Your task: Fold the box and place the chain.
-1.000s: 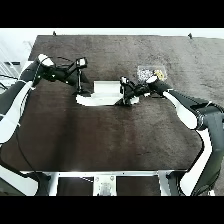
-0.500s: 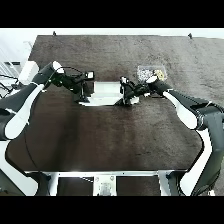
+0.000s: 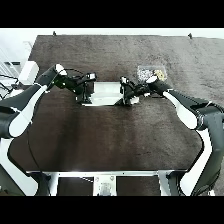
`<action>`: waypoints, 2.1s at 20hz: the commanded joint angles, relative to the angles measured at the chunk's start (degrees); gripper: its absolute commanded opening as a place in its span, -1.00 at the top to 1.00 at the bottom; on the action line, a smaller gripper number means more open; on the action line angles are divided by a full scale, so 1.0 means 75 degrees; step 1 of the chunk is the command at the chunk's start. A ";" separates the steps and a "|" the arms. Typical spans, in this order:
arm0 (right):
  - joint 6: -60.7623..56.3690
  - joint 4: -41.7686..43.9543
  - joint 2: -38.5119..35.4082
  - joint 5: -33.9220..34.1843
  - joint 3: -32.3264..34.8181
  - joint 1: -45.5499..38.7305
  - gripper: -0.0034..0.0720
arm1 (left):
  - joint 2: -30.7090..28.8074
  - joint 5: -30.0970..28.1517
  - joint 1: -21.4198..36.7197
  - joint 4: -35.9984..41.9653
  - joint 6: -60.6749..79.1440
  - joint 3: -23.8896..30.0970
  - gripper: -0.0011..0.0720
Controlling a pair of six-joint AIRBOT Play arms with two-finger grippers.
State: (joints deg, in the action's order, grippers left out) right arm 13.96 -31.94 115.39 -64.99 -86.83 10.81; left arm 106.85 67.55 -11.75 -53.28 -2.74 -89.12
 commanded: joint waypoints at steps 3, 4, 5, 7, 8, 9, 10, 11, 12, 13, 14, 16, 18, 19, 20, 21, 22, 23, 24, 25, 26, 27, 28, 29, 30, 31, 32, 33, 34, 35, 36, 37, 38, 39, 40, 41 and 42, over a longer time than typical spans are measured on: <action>0.0000 0.0000 0.0003 0.0000 0.0003 0.0000 -0.41 | 0.0026 0.0134 0.0003 0.0114 0.0012 0.0003 -0.31; 0.0000 0.0000 0.0003 0.0000 0.0003 0.0000 -0.41 | 0.0026 0.0134 0.0000 0.0160 0.0003 0.0003 -0.31; 0.0000 0.0000 0.0003 0.0000 0.0003 0.0000 -0.41 | 0.0026 0.0134 0.0000 0.0207 0.0003 0.0003 0.09; 0.0000 0.0000 0.0003 -0.0003 0.0003 0.0000 -0.41 | 0.0026 0.0105 0.0000 0.0254 -0.0003 0.0003 0.18; 0.0000 0.0000 0.0003 0.0000 0.0003 0.0000 -0.41 | 0.0026 0.0058 0.0000 0.0265 -0.0006 0.0003 0.18; 0.0000 0.0000 0.0003 0.0000 0.0003 0.0000 -0.41 | 0.0026 0.0026 0.0000 0.0315 -0.0003 0.0003 0.18; 0.0000 0.0000 0.0003 0.0000 0.0003 0.0000 -0.41 | 0.0026 0.0000 0.0000 0.0382 0.0000 0.0003 0.22; 0.0000 0.0000 0.0003 0.0000 0.0003 0.0000 -0.41 | 0.0026 -0.0026 -0.0023 0.0411 0.0032 0.0003 0.48; 0.0000 0.0000 0.0003 0.0000 0.0003 0.0000 -0.41 | 0.0026 -0.0099 -0.0102 0.0402 0.0029 0.0003 0.50; 0.0000 0.0000 0.0003 0.0000 0.0003 0.0000 -0.41 | 0.0035 -0.0152 -0.0189 0.0405 0.0032 0.0003 0.50; 0.0000 0.0000 0.0003 0.0000 0.0003 0.0000 -0.41 | 0.0055 -0.0216 -0.0274 0.0388 0.0032 0.0003 0.50; 0.0000 0.0000 0.0003 0.0000 0.0003 0.0000 -0.41 | 0.0122 -0.0315 -0.0382 0.0344 0.0032 0.0003 0.51; 0.0000 0.0000 0.0003 0.0000 0.0003 0.0000 -0.41 | 0.0175 -0.0376 -0.0382 0.0358 0.0029 0.0003 0.51; 0.0000 0.0000 0.0003 0.0000 0.0003 0.0000 -0.41 | 0.0178 -0.0382 -0.0382 0.0361 0.0032 0.0003 0.51; 0.0000 0.0000 0.0003 -0.0003 0.0003 0.0000 -0.41 | 0.0178 -0.0405 -0.0382 0.0367 0.0032 0.0000 0.51; 0.0000 0.0000 0.0003 0.0000 0.0003 0.0000 -0.41 | 0.0178 -0.0411 -0.0382 0.0370 0.0032 0.0003 0.51; 0.0000 0.0000 0.0003 0.0000 0.0003 0.0000 -0.41 | 0.0178 -0.0408 -0.0382 0.0370 0.0032 0.0003 0.51; 0.0000 0.0000 0.0003 -0.0003 0.0003 0.0000 -0.41 | 0.0178 -0.0408 -0.0382 0.0391 0.0032 0.0003 0.50; 0.0000 0.0000 0.0003 0.0000 0.0003 0.0000 -0.41 | 0.0178 -0.0408 -0.0382 0.0431 0.0032 0.0003 0.50; 0.0000 0.0000 0.0003 0.0000 0.0003 0.0000 -0.41 | 0.0178 -0.0402 -0.0382 0.0533 0.0032 0.0003 0.49; 0.0000 0.0000 0.0003 0.0000 0.0003 0.0000 -0.41 | 0.0178 -0.0396 -0.0382 0.0615 0.0035 0.0003 0.29; 0.0000 0.0000 0.0003 0.0000 0.0003 0.0000 -0.41 | 0.0178 -0.0396 -0.0382 0.0691 0.0035 0.0003 -0.05; 0.0000 0.0000 0.0003 0.0000 0.0003 0.0000 -0.41 | 0.0178 -0.0399 -0.0382 0.0731 0.0035 0.0003 -0.23; 0.0000 0.0000 0.0003 0.0000 0.0003 0.0000 -0.41 | 0.0178 -0.0399 -0.0382 0.0746 0.0035 0.0003 -0.23; 0.0000 0.0000 0.0003 0.0000 0.0003 0.0000 -0.41 | 0.0178 -0.0399 -0.0382 0.0743 0.0038 0.0003 -0.24; 0.0000 0.0000 0.0003 0.0000 0.0003 0.0000 -0.41 | 0.0181 -0.0399 -0.0382 0.0746 0.0038 0.0003 -0.24; 0.0000 0.0000 0.0003 0.0000 0.0003 0.0000 -0.41 | 0.0181 -0.0396 -0.0382 0.0746 0.0038 0.0003 -0.24; 0.0000 0.0000 0.0003 0.0000 0.0003 0.0000 -0.41 | 0.0181 -0.0402 -0.0382 0.0746 0.0032 0.0003 -0.57; 0.0000 0.0000 0.0003 0.0000 0.0003 0.0000 -0.41 | 0.0181 -0.0405 -0.0382 0.0766 0.0029 0.0003 -0.85; 0.0000 0.0000 0.0003 -0.0003 0.0003 0.0000 -0.41 | 0.0181 -0.0402 -0.0382 0.0766 0.0026 0.0003 -0.85; 0.0000 0.0000 0.0003 0.0000 0.0003 0.0000 -0.41 | 0.0181 -0.0399 -0.0382 0.0769 0.0026 0.0003 -0.85; 0.0000 0.0000 0.0003 -0.0003 0.0003 0.0000 -0.41 | 0.0181 -0.0399 -0.0382 0.0766 0.0026 0.0003 -0.85; 0.0000 0.0000 0.0003 0.0000 0.0003 0.0000 -0.41 | 0.0181 -0.0402 -0.0382 0.0766 0.0026 0.0003 -0.85; 0.0000 0.0000 0.0003 0.0000 0.0003 0.0000 -0.41 | 0.0181 -0.0402 -0.0382 0.0766 0.0026 0.0003 -0.85; 0.0000 0.0000 0.0003 0.0000 0.0003 0.0000 -0.41 | 0.0181 -0.0405 -0.0382 0.0766 0.0026 0.0003 -0.85; 0.0000 0.0000 0.0003 -0.0003 0.0003 0.0000 -0.41 | 0.0181 -0.0402 -0.0382 0.0766 0.0023 0.0003 -0.85; 0.0000 0.0000 0.0003 0.0000 0.0003 0.0000 -0.41 | 0.0178 -0.0399 -0.0382 0.0764 0.0026 -0.0006 -0.85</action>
State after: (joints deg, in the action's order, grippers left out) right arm 13.98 -31.99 115.39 -65.10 -86.83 10.81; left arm 108.16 64.49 -14.59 -47.64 -2.50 -89.10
